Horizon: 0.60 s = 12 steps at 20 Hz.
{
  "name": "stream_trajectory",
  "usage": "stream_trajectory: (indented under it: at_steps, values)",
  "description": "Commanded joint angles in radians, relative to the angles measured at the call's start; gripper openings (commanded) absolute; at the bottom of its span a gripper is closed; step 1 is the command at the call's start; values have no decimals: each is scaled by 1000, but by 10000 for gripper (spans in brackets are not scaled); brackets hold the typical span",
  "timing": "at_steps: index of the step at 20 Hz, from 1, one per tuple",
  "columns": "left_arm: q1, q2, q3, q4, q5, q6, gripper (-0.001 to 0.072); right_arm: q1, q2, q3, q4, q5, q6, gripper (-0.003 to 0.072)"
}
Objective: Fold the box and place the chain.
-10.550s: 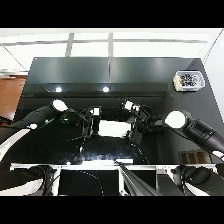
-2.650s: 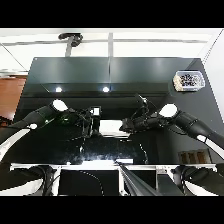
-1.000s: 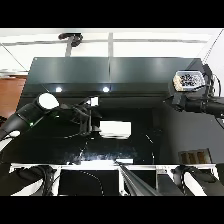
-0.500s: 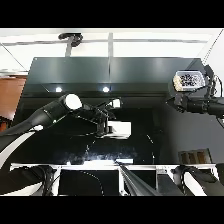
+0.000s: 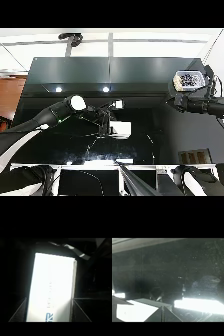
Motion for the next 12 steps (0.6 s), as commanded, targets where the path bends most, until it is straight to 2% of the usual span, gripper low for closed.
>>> stream_trajectory:
  at_steps: [1, 12]
  values:
    - [-1, -9, 1, 3, -7, -3, 712, 0, 1, 0, 0, 0, 1, 28]
    - [-1, -13, 1, 14, -25, -3, 713, 0, 1, 0, 0, 0, 0, 28]
